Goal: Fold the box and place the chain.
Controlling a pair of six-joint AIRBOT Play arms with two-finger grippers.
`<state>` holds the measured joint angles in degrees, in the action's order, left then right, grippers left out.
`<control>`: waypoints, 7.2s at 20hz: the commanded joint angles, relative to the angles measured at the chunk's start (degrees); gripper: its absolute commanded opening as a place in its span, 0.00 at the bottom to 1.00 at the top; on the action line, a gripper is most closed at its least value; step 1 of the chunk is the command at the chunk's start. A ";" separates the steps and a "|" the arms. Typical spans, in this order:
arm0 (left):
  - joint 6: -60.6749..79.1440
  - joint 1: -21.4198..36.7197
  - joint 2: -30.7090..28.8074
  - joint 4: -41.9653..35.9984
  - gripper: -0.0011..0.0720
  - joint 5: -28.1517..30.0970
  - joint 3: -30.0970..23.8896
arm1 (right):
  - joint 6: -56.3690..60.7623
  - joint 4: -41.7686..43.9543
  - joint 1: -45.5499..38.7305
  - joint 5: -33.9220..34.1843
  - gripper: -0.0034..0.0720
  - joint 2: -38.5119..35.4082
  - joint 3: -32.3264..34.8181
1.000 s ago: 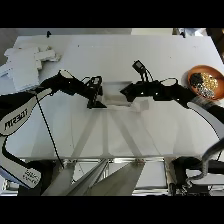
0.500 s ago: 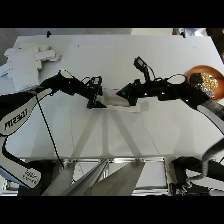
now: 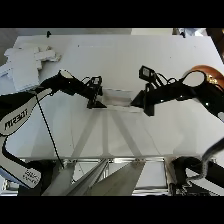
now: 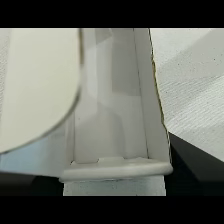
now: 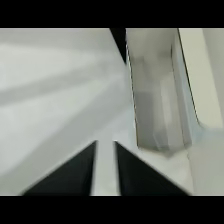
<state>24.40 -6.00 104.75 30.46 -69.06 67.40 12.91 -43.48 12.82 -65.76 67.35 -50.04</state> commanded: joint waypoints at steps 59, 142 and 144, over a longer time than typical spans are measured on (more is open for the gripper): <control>-0.02 0.07 0.02 0.00 0.71 0.00 0.00 | -3.52 -2.29 4.90 14.01 0.05 2.71 0.42; -0.02 0.07 0.02 0.00 0.71 0.02 0.00 | 87.36 -36.76 16.59 19.91 0.65 15.34 -6.03; -0.02 0.07 0.02 0.00 0.71 0.02 0.00 | 92.37 -41.68 17.94 17.25 0.65 15.41 -6.03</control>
<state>24.40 -6.00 104.75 30.44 -69.04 67.40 97.10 -77.30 28.82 -45.19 82.63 -55.81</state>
